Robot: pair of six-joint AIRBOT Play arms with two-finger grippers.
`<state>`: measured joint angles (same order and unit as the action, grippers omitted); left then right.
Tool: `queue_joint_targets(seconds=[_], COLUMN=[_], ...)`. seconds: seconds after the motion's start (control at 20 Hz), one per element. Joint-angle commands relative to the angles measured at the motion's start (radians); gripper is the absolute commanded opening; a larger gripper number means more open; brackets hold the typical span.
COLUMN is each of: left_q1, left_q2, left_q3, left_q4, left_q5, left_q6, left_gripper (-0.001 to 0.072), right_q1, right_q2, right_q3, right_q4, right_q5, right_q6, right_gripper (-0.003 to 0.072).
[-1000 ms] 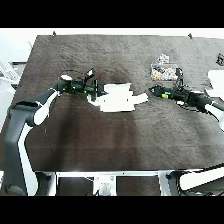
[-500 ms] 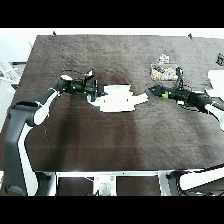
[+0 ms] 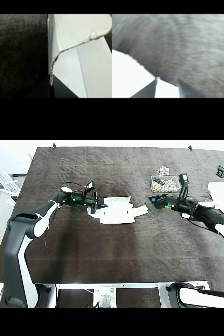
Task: Fold the box and place the chain.
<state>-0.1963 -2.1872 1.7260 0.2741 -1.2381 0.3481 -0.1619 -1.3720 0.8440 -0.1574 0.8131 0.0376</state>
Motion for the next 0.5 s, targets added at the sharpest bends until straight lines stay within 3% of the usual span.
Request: queue_joint_targets(seconds=[0.0, 0.15, 0.45], left_q1=[0.0, 0.0, -0.001], left_q2=[0.0, 0.0, 0.0], left_q3=[0.0, 0.0, 0.0], left_q4=[-0.001, -0.001, -0.001], left_q5=[0.0, 0.0, 0.0], left_q6=[0.0, 0.0, 0.0], left_gripper=[0.0019, 0.0019, 0.0019], right_q1=[0.092, 0.168, 0.22], right_q2=[0.069, 0.051, -0.037], right_q3=[-0.086, -0.114, -0.113], right_q4=[-0.04, -0.127, -0.161], right_q5=[-0.002, -0.002, -0.014], right_q6=[-0.381, -0.594, -0.747], right_gripper=[0.0602, 0.063, 0.0631])
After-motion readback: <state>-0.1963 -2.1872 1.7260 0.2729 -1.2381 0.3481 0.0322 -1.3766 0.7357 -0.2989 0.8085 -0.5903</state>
